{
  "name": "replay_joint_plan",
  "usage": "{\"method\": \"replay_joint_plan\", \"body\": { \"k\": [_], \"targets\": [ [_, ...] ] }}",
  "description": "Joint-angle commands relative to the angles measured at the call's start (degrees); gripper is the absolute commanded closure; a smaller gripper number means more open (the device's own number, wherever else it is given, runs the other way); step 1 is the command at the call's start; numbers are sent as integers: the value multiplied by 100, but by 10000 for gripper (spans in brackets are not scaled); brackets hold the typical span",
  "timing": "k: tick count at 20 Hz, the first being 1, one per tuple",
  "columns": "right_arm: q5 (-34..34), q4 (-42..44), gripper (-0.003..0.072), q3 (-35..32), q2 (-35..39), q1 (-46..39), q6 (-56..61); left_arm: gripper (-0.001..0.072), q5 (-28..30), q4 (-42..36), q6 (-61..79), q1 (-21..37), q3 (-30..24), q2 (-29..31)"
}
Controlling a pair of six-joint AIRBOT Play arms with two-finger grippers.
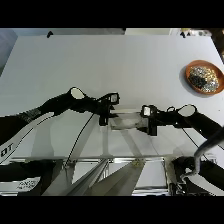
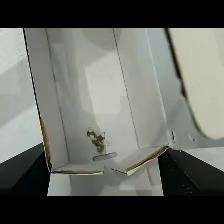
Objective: Fold the box and place the chain.
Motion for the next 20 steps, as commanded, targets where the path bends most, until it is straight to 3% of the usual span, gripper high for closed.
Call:
{"method": "replay_joint_plan", "body": {
  "k": [1,12,13,14,20],
  "targets": [
    [15,164,37,-2,-118,48,-184,698,4,0,0,-2,0,-2],
    [13,175,55,-2,-476,48,-579,698,4,0,0,-2,0,-2],
    [11,177,60,-2,-485,48,-658,698,4,0,0,-2,0,-2],
    [26,186,129,-2,-485,48,-726,698,4,0,0,-2,0,-2],
    [31,310,134,-2,-492,48,-754,698,4,0,0,-2,0,-2]
  ]
}}
